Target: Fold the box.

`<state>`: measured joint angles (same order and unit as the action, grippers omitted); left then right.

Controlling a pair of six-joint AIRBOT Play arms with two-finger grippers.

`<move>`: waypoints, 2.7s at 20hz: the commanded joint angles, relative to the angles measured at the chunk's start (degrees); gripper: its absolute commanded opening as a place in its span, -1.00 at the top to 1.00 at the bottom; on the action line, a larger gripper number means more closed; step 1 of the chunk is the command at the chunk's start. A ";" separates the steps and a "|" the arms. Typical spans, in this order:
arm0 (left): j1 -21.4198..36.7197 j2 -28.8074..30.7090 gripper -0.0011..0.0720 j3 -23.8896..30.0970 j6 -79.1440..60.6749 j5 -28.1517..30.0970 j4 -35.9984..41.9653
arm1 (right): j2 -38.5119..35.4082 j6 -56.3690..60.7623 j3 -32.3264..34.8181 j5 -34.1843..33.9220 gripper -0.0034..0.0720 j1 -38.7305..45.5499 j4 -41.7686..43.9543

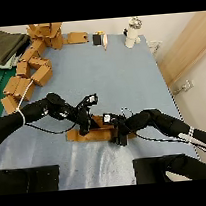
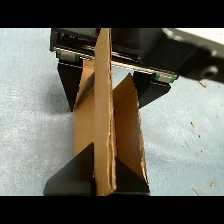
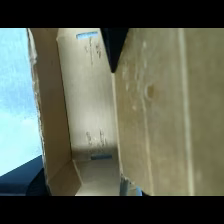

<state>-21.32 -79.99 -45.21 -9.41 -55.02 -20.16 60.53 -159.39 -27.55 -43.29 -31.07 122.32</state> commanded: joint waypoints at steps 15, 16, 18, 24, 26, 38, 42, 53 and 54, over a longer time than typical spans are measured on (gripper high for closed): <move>-0.02 -0.02 0.94 0.02 0.00 0.02 -0.02 | 0.24 -0.09 0.02 -0.79 -0.30 -0.07 0.04; -0.02 -0.02 0.94 0.02 0.00 0.00 -0.02 | 0.24 -0.09 0.02 -0.79 -0.30 -0.07 0.04; -0.02 -0.02 0.94 0.02 0.00 0.02 0.00 | 0.24 -0.09 0.02 -0.79 -0.30 -0.07 0.04; -0.04 -0.02 0.94 0.00 0.00 0.02 0.09 | 0.24 -0.04 0.02 -1.60 -0.30 -0.07 0.07; -0.07 -0.02 0.94 0.00 -0.04 1.11 2.38 | 0.24 -0.04 0.02 -2.05 -0.30 -0.07 0.07; 0.72 0.09 0.94 -0.02 0.52 -0.55 1.51 | 0.22 -0.04 0.02 -2.29 -0.30 -0.04 0.02; 0.70 0.09 0.94 -0.02 3.04 -0.44 0.35 | 0.22 -0.04 0.02 -2.25 -0.30 -0.02 -0.37; 0.83 0.09 0.94 -0.04 7.41 1.29 -3.26 | 0.22 0.00 0.02 -2.27 -0.31 0.02 -1.31; 0.96 0.09 0.94 -0.04 7.39 1.57 -3.23 | 0.22 -0.02 0.02 -2.27 -0.31 0.02 -1.29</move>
<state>-20.53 -79.88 -45.23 -3.11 -54.63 -22.26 60.75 -159.44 -27.51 -45.65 -31.09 121.60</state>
